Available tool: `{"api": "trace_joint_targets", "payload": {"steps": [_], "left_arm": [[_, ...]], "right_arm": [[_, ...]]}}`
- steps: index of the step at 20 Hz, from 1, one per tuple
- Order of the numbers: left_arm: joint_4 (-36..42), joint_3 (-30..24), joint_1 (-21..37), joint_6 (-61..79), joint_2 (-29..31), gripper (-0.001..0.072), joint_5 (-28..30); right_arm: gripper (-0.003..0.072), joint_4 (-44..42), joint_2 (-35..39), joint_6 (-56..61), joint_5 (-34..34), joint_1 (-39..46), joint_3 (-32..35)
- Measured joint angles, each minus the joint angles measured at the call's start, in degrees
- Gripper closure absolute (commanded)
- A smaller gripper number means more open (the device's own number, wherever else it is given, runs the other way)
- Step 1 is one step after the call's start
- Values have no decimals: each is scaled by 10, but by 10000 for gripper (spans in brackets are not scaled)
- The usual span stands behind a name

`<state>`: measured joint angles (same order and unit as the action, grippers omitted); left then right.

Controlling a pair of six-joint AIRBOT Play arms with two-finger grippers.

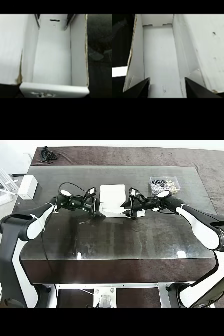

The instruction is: Fold the box and place the chain.

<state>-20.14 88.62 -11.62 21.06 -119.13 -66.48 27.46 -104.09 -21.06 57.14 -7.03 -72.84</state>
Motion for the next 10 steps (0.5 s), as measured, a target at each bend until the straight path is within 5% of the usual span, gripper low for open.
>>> {"api": "trace_joint_targets", "payload": {"steps": [6, 7, 10], "left_arm": [[0, 0, 0, 0, 0, 232, 0], [0, 0, 0, 0, 0, 232, 0], [1, 0, 0, -2, 0, 233, 0]], "right_arm": [[84, 0, -2, -2, 2, 0, 0], [224, 1, -2, -1, 2, 0, 0], [460, 19, 3, 25, 2, 9, 0]]}}
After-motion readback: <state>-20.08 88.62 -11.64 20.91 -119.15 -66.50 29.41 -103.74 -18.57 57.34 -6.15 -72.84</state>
